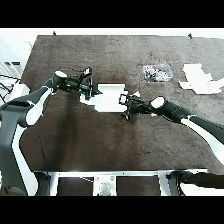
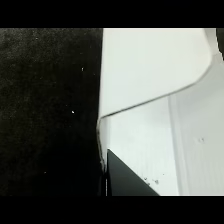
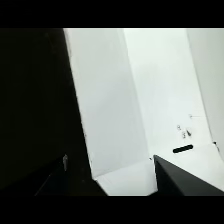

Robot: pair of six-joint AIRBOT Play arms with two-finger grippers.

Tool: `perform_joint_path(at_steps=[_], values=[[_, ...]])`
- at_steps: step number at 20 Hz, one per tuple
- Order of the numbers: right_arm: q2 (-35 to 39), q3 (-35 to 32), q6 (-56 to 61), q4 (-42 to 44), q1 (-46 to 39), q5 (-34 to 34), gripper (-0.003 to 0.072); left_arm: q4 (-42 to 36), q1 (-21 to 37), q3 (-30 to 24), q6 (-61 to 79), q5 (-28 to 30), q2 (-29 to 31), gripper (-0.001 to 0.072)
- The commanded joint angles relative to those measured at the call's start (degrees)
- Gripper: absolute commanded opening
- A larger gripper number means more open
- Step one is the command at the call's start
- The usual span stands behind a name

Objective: Fold the box and place the chain.

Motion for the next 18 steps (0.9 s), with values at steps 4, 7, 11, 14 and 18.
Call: perform_joint_path(at_steps=[4, 7, 11, 14, 18], values=[[0.04, 3.23, 0.50, 2.45, -0.79, -4.31, 0.0643, 0.00, -0.02, -0.02, 0.00, -0.17, -0.02, 0.0020], [0.04, 4.39, 1.70, 2.71, -2.56, -4.31, 0.0643, 0.00, -0.02, -0.02, 0.00, -0.15, -0.02, 0.0020], [-1.18, 6.64, 0.98, 2.80, -2.97, -3.63, 0.0643, 0.00, -0.02, -0.02, 0.00, -0.17, -0.02, 0.0020], [-3.69, 9.55, -1.75, 2.80, -3.37, -0.72, 0.0643, 0.00, -0.02, -0.02, 0.00, -0.15, -0.02, 0.0020], [-5.01, 11.93, -5.90, 2.84, -4.70, 2.80, 0.0643, 0.00, -0.02, -0.02, -0.02, -0.17, -0.02, 0.0020]])
